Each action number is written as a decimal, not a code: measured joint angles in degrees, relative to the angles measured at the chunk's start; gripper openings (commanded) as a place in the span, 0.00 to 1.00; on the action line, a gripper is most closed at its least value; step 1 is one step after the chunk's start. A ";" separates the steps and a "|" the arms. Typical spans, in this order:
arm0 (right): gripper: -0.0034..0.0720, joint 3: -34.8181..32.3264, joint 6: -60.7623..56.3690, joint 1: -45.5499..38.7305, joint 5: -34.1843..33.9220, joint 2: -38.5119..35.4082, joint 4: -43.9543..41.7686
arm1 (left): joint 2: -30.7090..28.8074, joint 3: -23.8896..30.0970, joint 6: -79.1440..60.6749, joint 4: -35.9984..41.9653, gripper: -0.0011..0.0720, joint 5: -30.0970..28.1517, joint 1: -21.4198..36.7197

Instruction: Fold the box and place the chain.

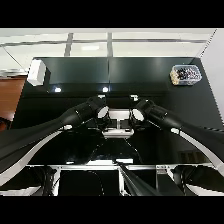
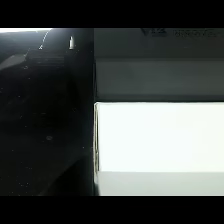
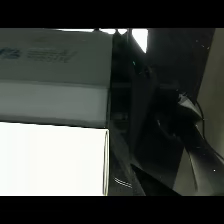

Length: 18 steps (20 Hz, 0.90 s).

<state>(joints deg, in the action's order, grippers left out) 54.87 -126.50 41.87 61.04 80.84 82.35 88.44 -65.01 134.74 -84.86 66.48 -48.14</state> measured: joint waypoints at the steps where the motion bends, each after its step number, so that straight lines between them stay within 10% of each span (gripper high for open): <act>1: 0.59 0.00 0.48 0.00 0.07 -0.59 -0.02 | 0.00 0.00 0.00 0.00 0.05 0.00 0.00; 9: 0.59 0.00 4.07 0.00 3.13 -15.23 5.29 | 0.00 0.00 0.02 0.02 0.05 0.02 0.00; 18: 0.59 -1.14 5.90 -7.39 10.54 -25.27 35.52 | 0.00 0.00 0.04 0.04 0.05 0.02 0.00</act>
<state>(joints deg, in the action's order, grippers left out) 53.74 -120.60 34.48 71.57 55.57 117.86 88.44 -65.01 134.78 -84.82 66.50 -48.14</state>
